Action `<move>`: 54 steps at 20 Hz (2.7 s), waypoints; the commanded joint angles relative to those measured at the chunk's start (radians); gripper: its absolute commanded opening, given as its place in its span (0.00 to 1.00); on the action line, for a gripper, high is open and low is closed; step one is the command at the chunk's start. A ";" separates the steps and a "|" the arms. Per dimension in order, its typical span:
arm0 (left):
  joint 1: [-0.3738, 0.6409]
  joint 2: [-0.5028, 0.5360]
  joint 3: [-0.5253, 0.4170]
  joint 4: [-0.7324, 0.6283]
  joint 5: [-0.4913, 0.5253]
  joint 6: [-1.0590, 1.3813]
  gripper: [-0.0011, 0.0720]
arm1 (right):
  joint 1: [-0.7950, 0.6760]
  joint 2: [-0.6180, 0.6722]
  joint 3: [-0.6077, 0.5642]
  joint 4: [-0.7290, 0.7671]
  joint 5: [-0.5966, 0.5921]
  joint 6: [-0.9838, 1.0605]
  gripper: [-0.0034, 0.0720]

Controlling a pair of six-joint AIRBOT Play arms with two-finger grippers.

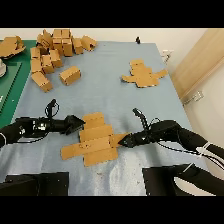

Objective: Fold the box.

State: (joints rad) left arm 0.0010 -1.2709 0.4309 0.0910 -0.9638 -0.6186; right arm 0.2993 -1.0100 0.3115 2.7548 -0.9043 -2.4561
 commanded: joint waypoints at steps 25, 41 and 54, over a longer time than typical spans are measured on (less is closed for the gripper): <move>-0.038 -0.342 0.296 0.078 -0.364 0.139 0.34 | 0.000 0.000 -0.024 0.080 -0.020 -0.037 0.04; -0.039 -0.342 0.330 0.153 -0.409 0.186 0.07 | 0.000 -0.001 -0.024 0.077 -0.010 -0.019 0.05; -0.262 -0.273 0.466 0.066 -0.325 0.467 0.03 | -0.213 0.002 0.185 -0.038 0.189 0.146 0.53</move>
State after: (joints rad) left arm -0.1917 -1.5776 0.8543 0.1680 -1.3224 -0.2295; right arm 0.1570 -1.0092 0.4164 2.7533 -0.7471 -2.3547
